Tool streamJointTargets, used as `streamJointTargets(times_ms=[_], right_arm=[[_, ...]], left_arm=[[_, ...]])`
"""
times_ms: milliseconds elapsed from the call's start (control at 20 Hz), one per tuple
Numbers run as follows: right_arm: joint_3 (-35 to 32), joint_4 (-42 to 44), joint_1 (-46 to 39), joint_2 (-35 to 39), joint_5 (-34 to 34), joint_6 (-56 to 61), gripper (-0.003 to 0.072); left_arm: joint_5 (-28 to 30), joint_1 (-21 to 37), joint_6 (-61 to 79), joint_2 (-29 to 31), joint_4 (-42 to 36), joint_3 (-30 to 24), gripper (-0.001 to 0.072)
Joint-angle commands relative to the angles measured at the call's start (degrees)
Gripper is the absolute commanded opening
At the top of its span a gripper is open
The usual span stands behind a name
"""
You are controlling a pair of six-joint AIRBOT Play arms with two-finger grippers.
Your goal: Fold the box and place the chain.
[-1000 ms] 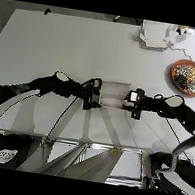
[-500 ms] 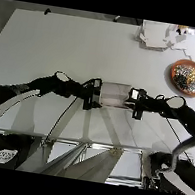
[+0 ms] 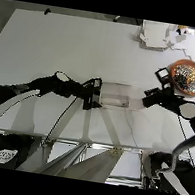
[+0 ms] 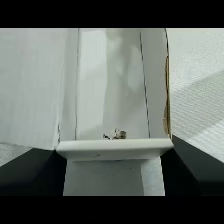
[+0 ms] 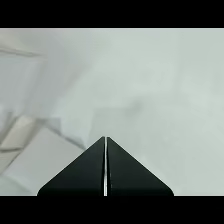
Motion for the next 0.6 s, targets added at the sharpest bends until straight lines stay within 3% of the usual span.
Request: streamJointTargets(times_ms=[0, 200, 350, 550], right_arm=[[0.0, -4.3, -7.6, -2.5, -1.0, 23.1, 0.0012], [0.0, 1.1, -11.7, -11.5, 4.3, 24.9, 0.0012], [0.0, 10.4, -11.0, -17.9, 8.2, 17.4, 0.0012], [0.0, 17.7, -8.3, -19.3, 10.4, 11.6, 0.0012]], left_arm=[[0.0, 0.0, 0.0, 0.0, 0.0, 0.0, 0.0151], [0.0, 0.0, 0.0, 0.0, 0.0, 0.0, 0.0151], [0.0, 0.0, 0.0, 0.0, 0.0, 0.0, 0.0151], [0.0, 0.0, 0.0, 0.0, 0.0, 0.0, 0.0151]])
